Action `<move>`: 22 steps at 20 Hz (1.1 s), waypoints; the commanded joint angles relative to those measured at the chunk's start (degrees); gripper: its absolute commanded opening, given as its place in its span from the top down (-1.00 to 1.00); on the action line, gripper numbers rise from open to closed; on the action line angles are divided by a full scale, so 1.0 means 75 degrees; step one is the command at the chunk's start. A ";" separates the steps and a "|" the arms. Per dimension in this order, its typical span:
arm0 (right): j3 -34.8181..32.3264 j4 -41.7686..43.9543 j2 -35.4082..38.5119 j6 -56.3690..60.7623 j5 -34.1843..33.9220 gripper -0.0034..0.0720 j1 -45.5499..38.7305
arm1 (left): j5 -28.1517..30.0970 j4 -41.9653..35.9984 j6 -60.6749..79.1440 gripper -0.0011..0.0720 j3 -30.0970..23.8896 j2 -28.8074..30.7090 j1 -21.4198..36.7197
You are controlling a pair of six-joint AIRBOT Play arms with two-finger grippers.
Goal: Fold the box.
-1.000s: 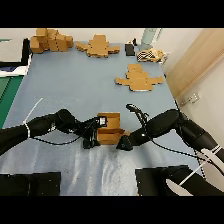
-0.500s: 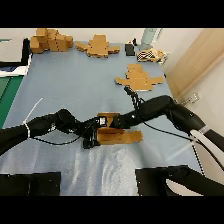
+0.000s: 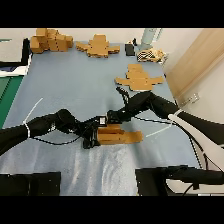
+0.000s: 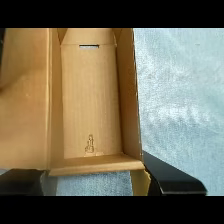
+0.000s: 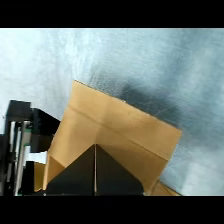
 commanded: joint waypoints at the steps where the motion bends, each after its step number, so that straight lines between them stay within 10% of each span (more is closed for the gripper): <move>1: 0.0038 -0.0029 -0.0399 -0.0175 0.0050 0.90 0.0009 | 0.0000 0.0009 0.0029 -0.42 -0.0003 0.0000 0.0003; 14: 0.0583 -0.1830 0.1451 -0.0268 -0.0376 0.90 0.0000 | 0.0000 0.0009 0.0029 -0.42 -0.0003 0.0000 0.0003; 20: -0.1402 -0.2713 0.3561 -0.0717 -0.1993 0.89 0.0143 | 0.0000 0.0009 0.0029 -0.42 -0.0003 0.0000 0.0003; 22: -0.2119 -0.3069 0.4025 -0.1999 -0.1871 0.16 0.0332 | -0.0003 0.0009 0.0029 -0.42 -0.0003 0.0000 0.0003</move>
